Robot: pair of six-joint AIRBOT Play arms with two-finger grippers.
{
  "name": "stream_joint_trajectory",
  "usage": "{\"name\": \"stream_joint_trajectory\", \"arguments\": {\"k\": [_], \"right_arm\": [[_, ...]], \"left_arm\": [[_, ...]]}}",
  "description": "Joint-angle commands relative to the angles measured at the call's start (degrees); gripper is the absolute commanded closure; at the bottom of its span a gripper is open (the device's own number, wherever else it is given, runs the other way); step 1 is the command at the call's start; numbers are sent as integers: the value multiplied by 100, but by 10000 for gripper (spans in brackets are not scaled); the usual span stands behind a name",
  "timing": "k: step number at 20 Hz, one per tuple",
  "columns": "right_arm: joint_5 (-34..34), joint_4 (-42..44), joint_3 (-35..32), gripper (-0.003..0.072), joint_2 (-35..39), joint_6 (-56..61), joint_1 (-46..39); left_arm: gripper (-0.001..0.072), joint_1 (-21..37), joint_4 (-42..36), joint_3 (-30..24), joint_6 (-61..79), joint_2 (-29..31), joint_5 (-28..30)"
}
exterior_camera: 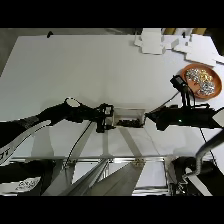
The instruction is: Fold the box and place the chain.
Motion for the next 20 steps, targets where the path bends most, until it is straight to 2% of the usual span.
{"name": "stream_joint_trajectory", "arguments": {"k": [1,5,7,12,15,18,20], "right_arm": [[7,1296,4,664,98,-697,4],[-2,1895,4,664,98,-1147,4],[-63,1860,4,664,98,-1163,4],[-116,1394,-9,664,-2,-1137,26],[-214,874,-7,663,-321,-1038,575],[-846,216,-7,660,-793,-621,1244],[-1226,129,-4,616,-1108,-619,1421]], "left_arm": [[220,-2,0,-2,2,2,2],[220,-2,0,-2,2,2,2],[220,-2,0,-2,2,2,0],[220,-2,0,-2,2,2,2],[220,-2,2,-2,2,2,2],[220,-2,2,-2,2,2,2],[220,-2,2,-2,2,2,2]]}}
